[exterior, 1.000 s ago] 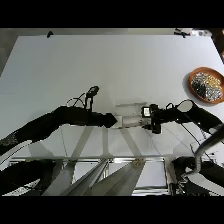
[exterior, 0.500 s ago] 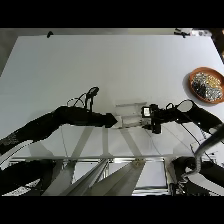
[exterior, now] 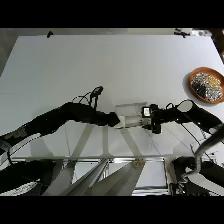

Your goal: Fold the box and place the chain.

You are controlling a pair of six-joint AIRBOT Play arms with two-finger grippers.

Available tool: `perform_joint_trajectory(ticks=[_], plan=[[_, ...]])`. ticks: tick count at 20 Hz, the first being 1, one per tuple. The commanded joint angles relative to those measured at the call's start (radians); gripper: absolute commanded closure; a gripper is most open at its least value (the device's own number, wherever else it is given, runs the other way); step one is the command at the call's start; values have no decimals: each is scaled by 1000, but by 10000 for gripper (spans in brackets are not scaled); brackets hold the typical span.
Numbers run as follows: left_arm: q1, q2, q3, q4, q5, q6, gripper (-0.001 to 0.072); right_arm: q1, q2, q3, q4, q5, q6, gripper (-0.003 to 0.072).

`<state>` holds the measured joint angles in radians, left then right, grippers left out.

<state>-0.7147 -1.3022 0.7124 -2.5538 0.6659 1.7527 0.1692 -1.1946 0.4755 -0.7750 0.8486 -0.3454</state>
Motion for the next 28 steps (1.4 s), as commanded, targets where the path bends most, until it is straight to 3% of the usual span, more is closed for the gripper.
perform_joint_trajectory(ticks=[1,4,10,15,28], plan=[[-45,-43,83,73,14,-51,290,0,1,1,0,0,0,253],[-73,-71,100,174,18,-143,290,0,1,1,0,0,0,253],[-72,-75,104,226,51,-223,297,0,1,1,0,0,0,253],[-72,-72,178,511,197,-438,297,0,1,1,0,0,0,253],[-128,-75,263,537,191,-518,298,0,1,1,0,0,0,253]])
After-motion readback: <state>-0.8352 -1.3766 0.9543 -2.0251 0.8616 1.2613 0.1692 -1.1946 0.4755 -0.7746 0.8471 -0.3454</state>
